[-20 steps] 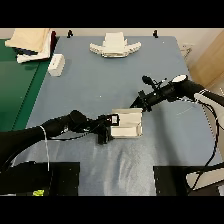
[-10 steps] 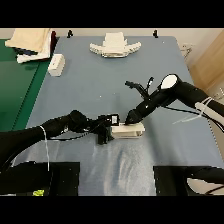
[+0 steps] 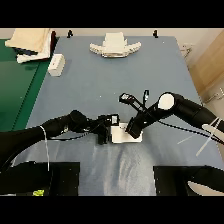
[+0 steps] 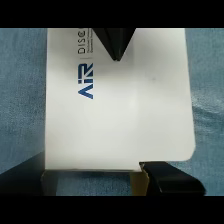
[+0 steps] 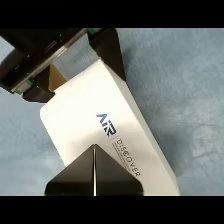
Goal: Fold the box.
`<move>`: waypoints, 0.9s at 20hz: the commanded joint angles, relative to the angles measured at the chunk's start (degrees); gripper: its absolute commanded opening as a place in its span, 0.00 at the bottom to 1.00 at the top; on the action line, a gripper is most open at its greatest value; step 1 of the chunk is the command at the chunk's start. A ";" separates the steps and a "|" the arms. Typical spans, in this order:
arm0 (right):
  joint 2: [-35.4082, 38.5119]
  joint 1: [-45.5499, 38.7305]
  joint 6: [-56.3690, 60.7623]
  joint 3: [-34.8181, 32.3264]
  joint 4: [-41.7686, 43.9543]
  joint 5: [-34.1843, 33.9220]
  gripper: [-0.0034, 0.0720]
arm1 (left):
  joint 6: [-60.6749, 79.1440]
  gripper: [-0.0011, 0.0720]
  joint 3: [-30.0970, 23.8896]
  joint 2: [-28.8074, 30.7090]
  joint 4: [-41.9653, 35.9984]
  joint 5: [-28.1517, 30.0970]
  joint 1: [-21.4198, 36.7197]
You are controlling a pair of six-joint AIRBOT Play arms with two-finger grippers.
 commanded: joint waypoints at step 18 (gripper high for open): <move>9.11 0.94 -27.69 -6.14 -5.27 -9.53 0.83 | 0.02 0.74 0.02 0.00 0.00 0.02 -0.02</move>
